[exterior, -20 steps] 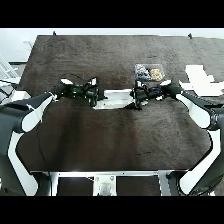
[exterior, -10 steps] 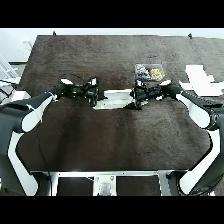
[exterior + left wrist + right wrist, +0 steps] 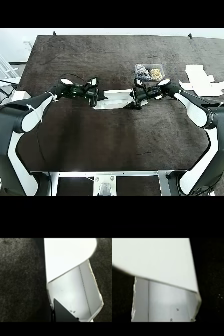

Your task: Fold the box and place the chain.

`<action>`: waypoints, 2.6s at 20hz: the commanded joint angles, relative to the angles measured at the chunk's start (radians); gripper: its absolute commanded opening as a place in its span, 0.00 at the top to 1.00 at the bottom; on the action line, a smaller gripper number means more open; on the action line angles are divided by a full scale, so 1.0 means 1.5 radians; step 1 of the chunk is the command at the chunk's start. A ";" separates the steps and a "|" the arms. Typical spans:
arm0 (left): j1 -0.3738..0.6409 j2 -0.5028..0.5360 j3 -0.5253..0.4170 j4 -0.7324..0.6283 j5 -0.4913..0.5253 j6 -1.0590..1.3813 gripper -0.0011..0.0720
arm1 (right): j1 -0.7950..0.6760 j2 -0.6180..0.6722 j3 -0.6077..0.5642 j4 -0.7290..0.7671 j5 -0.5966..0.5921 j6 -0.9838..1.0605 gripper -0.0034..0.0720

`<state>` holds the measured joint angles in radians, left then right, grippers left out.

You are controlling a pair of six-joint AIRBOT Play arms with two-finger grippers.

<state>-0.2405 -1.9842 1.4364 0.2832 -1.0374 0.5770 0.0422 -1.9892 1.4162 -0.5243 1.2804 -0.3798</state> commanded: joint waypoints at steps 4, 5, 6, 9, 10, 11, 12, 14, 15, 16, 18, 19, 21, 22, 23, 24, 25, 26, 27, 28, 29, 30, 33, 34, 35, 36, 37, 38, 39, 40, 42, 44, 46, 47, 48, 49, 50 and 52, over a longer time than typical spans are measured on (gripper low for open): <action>0.001 0.000 0.000 0.001 0.000 0.000 0.95 | 0.001 -0.001 0.006 -0.010 0.005 0.001 0.13; 0.001 0.000 0.000 0.001 0.000 0.000 0.95 | 0.001 -0.001 0.006 -0.010 0.005 0.001 0.13; 0.001 0.000 0.000 0.001 0.000 0.000 0.95 | 0.001 -0.001 0.006 -0.010 0.005 0.001 0.13; 0.001 0.000 0.000 0.001 0.000 0.000 0.95 | 0.001 -0.001 0.006 -0.010 0.005 0.001 0.13; 0.001 0.000 0.000 0.001 0.000 0.000 0.95 | 0.001 -0.001 0.006 -0.010 0.005 0.001 0.13; 0.001 0.000 0.000 0.001 0.000 0.000 0.95 | 0.001 -0.001 0.006 -0.010 0.005 0.001 0.13; 0.001 0.000 0.000 0.001 0.000 0.000 0.95 | 0.001 -0.001 0.006 -0.010 0.005 0.001 0.13; 0.001 0.000 0.000 0.001 0.000 0.000 0.95 | 0.001 -0.001 0.006 -0.010 0.005 0.001 0.13; 0.001 0.000 0.000 0.001 0.000 0.000 0.95 | 0.002 -0.001 0.006 -0.010 0.005 0.001 0.13; 0.001 0.000 0.000 0.001 0.000 0.000 0.95 | 0.002 -0.001 0.006 -0.010 0.005 0.001 0.13; 0.001 0.000 0.000 0.001 0.000 0.000 0.95 | 0.002 -0.001 0.006 -0.010 0.005 0.001 0.23; 0.001 0.000 0.000 0.001 0.000 0.000 0.95 | 0.002 -0.001 0.006 -0.010 0.005 0.001 0.24; 0.001 0.000 0.000 0.001 0.000 0.000 0.95 | 0.002 -0.001 0.006 -0.010 0.005 0.001 0.24; 0.001 0.000 0.000 0.001 0.000 0.000 0.95 | 0.002 -0.001 0.006 -0.010 0.005 0.001 0.24; 0.001 0.000 0.000 0.001 0.000 0.000 0.95 | 0.002 -0.001 0.006 -0.010 0.005 0.001 0.24; 0.001 0.000 0.000 0.001 0.000 0.000 0.95 | 0.002 -0.001 0.006 -0.008 0.004 0.001 0.24; 0.001 0.000 0.000 0.001 0.000 0.000 0.95 | 0.001 -0.001 0.006 -0.007 0.004 0.001 0.24; 0.001 0.000 0.000 0.001 0.000 0.000 0.95 | 0.001 -0.001 0.006 -0.007 0.004 -0.006 0.24; 0.001 0.000 0.000 0.001 0.000 0.000 0.95 | 0.000 -0.001 0.006 -0.006 0.004 -0.006 0.24; 0.001 0.000 0.000 0.001 0.000 0.000 0.95 | 0.000 -0.001 0.006 -0.005 0.002 -0.012 0.24; 0.001 0.000 0.000 0.001 0.000 0.000 0.95 | -0.002 -0.001 0.006 -0.005 0.006 -0.028 0.24; 0.001 0.000 0.000 0.001 0.000 0.000 0.95 | -0.002 -0.001 0.008 -0.004 0.014 -0.052 0.24; 0.001 0.000 0.000 0.001 0.000 0.000 0.95 | -0.002 -0.001 0.011 -0.006 0.017 -0.072 0.24; 0.001 0.000 0.000 0.001 0.000 0.001 0.95 | -0.002 -0.001 0.011 -0.005 0.017 -0.072 0.24; 0.001 0.000 0.000 0.001 0.000 0.001 0.95 | -0.002 -0.001 0.011 -0.005 0.017 -0.071 0.23; 0.001 0.000 0.000 0.001 0.000 0.001 0.95 | -0.002 -0.001 0.011 -0.001 0.023 -0.066 0.23; 0.001 0.000 0.000 0.001 0.000 0.001 0.95 | -0.002 -0.001 0.011 0.001 0.028 -0.067 0.23; 0.001 0.000 0.000 0.001 0.000 0.001 0.95 | -0.001 -0.001 0.011 0.001 0.027 -0.067 0.23; 0.001 0.000 0.000 0.001 0.000 0.001 0.95 | -0.001 -0.001 0.011 -0.002 0.020 -0.069 0.23; 0.001 0.000 0.000 0.001 0.000 0.001 0.95 | -0.002 -0.002 0.011 -0.002 0.020 -0.066 0.23; 0.001 0.000 0.000 0.001 0.000 0.001 0.95 | -0.002 -0.002 0.011 -0.005 0.020 -0.066 0.23; 0.001 0.000 0.000 0.001 0.000 0.001 0.95 | -0.001 -0.002 0.011 -0.007 0.020 -0.060 0.13; 0.001 0.000 0.000 0.001 0.000 0.001 0.95 | -0.002 -0.002 0.011 -0.008 0.020 -0.056 0.13; 0.001 0.000 0.000 0.001 0.000 0.001 0.95 | -0.002 -0.002 0.011 -0.008 0.020 -0.056 0.13; 0.001 0.000 0.000 0.001 0.000 0.001 0.95 | -0.002 -0.002 0.011 -0.007 0.019 -0.056 0.13; 0.001 0.000 0.000 0.001 0.000 0.001 0.95 | -0.002 -0.002 0.011 -0.006 0.016 -0.057 0.13; 0.001 0.000 0.000 0.001 0.000 0.001 0.95 | -0.002 -0.002 0.011 -0.005 0.013 -0.057 0.13; 0.001 0.000 0.000 0.001 0.000 0.001 0.95 | -0.003 -0.002 0.011 -0.005 0.015 -0.056 0.13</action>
<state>-0.2405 -1.9842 1.4364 0.2840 -1.0370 0.5774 0.0391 -1.9911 1.4322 -0.5339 1.3067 -0.4664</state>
